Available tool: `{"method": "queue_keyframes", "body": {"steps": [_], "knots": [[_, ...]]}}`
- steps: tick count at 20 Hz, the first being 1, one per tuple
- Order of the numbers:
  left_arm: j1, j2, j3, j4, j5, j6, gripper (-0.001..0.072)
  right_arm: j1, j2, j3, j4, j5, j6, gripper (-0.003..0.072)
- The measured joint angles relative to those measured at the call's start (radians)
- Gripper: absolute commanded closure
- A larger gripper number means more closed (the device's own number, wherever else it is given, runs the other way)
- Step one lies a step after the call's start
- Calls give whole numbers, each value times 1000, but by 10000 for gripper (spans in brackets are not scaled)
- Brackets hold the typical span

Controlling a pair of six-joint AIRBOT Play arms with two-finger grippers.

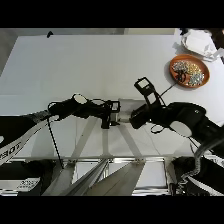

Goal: Fold the box and place the chain.

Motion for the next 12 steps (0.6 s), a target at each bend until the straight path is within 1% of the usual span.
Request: {"method": "queue_keyframes", "body": {"steps": [1,2,3,5,8,10,12], "knots": [[0,0,0,0,0,0,643,1,-37,-2,0,-6,3,611],[0,0,0,0,0,0,643,2,-72,-2,2,-15,4,503],[0,0,0,0,0,0,643,3,-100,-3,5,-26,6,459],[0,0,0,0,0,0,643,4,-135,-3,13,-45,6,459],[0,0,0,0,0,0,643,4,-133,0,16,-61,6,459],[0,0,0,0,0,0,643,4,-94,11,10,-44,6,459],[0,0,0,0,0,0,643,-6,-25,31,-23,8,17,457]]}}
